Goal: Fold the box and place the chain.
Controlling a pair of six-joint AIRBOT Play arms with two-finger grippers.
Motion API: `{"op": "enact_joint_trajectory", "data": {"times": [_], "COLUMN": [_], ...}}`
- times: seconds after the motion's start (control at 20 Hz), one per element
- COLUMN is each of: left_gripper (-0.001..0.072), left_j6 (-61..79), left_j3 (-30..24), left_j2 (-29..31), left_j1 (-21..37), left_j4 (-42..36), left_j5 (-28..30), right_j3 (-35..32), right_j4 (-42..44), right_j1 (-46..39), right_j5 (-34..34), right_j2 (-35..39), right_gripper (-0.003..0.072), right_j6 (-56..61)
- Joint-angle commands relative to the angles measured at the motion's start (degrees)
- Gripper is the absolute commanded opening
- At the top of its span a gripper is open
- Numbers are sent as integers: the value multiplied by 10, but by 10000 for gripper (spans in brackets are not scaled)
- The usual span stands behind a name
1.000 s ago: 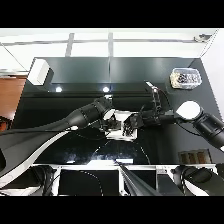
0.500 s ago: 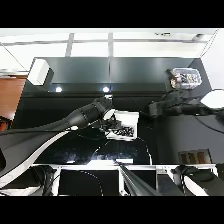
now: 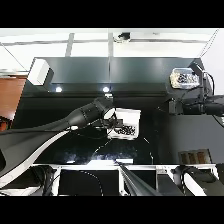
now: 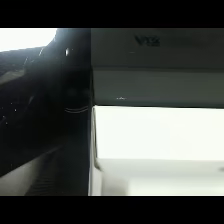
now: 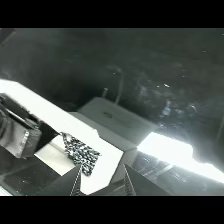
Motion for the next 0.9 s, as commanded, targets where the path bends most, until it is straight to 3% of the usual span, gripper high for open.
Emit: {"op": "enact_joint_trajectory", "data": {"times": [0.0,0.15,0.35,0.55,0.65,0.75,0.8,0.85], "left_gripper": [585,584,585,585,621,636,635,635], "left_j6": [38,205,411,481,526,697,822,904], "left_j3": [30,68,74,29,-30,-103,-143,-176], "left_j2": [7,41,123,189,203,200,194,190], "left_j1": [0,5,48,162,251,335,366,384], "left_j4": [7,6,5,-15,-126,-363,-493,-565], "left_j5": [-37,-64,-194,-188,-119,-71,-78,-89], "right_j3": [1,1,1,1,1,1,1,1], "right_j4": [-5,-6,-6,-6,-6,-6,-6,-6], "right_j1": [-5,-5,-5,-5,-5,-5,-5,-5], "right_j5": [1,0,0,0,0,0,0,0], "right_j2": [2,2,2,2,2,2,2,2], "right_gripper": [324,324,324,324,324,324,324,324], "right_j6": [-9,-9,-8,0,5,9,14,17]}}
